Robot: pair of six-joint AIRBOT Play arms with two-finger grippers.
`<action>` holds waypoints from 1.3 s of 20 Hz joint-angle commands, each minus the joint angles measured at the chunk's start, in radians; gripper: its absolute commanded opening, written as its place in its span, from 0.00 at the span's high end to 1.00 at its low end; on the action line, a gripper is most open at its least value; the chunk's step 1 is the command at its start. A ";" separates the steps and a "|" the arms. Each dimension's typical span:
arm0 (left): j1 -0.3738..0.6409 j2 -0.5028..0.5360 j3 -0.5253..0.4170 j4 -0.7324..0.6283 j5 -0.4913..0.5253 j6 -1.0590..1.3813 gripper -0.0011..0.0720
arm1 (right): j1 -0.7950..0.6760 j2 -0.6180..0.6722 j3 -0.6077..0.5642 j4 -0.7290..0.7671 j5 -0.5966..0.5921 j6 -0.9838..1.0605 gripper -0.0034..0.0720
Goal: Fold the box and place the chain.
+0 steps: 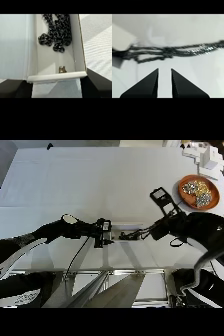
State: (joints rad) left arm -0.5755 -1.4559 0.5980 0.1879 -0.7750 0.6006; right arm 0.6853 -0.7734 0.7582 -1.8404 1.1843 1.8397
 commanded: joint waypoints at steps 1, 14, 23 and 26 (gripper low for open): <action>0.000 0.001 0.001 0.000 0.000 0.000 0.90 | -0.183 0.004 0.001 0.029 -0.010 -0.036 0.72; 0.000 0.001 0.001 0.000 0.000 0.000 0.90 | -0.357 -0.430 -0.020 0.334 -0.156 -0.278 0.56; 0.000 0.001 0.001 0.000 0.000 0.000 0.90 | -0.357 -0.437 -0.021 0.377 -0.224 -0.266 0.57; 0.000 0.001 0.001 0.000 0.000 0.000 0.90 | -0.357 -0.470 -0.029 0.378 -0.198 -0.251 0.65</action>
State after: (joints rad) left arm -0.5755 -1.4559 0.5980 0.1879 -0.7750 0.6010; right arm 0.3290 -1.2209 0.7349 -1.4670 0.9718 1.5742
